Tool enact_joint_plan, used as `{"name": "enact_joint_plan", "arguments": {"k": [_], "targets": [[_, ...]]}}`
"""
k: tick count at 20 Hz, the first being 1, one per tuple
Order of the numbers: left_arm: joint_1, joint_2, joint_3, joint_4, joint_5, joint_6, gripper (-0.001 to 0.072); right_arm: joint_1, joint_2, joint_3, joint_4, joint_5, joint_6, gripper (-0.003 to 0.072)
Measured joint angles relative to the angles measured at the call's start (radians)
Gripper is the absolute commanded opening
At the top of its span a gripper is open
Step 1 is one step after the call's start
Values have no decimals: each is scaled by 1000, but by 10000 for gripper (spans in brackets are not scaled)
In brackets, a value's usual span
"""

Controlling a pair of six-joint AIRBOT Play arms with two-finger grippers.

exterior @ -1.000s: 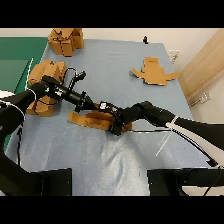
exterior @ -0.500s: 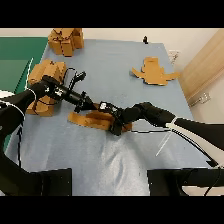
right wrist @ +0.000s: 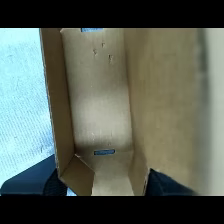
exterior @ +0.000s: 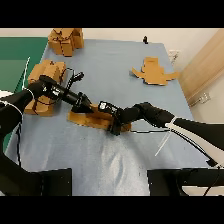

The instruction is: Fold the box.

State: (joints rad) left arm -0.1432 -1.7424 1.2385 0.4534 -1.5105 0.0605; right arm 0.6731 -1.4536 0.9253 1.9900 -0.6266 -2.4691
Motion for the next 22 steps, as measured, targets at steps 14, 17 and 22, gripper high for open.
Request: {"name": "enact_joint_plan", "arguments": {"k": [14, 17, 22], "targets": [[-48, 469, -380, -6, 251, -34, 9, -2, 0, 0, -4, -5, -18, 144], [-105, 445, -370, -57, 407, -16, 9, -2, 0, 1, -4, -16, -20, 144], [-140, 249, -204, -93, 478, -20, 9, -2, 0, 1, -4, -26, -28, 143]]}}
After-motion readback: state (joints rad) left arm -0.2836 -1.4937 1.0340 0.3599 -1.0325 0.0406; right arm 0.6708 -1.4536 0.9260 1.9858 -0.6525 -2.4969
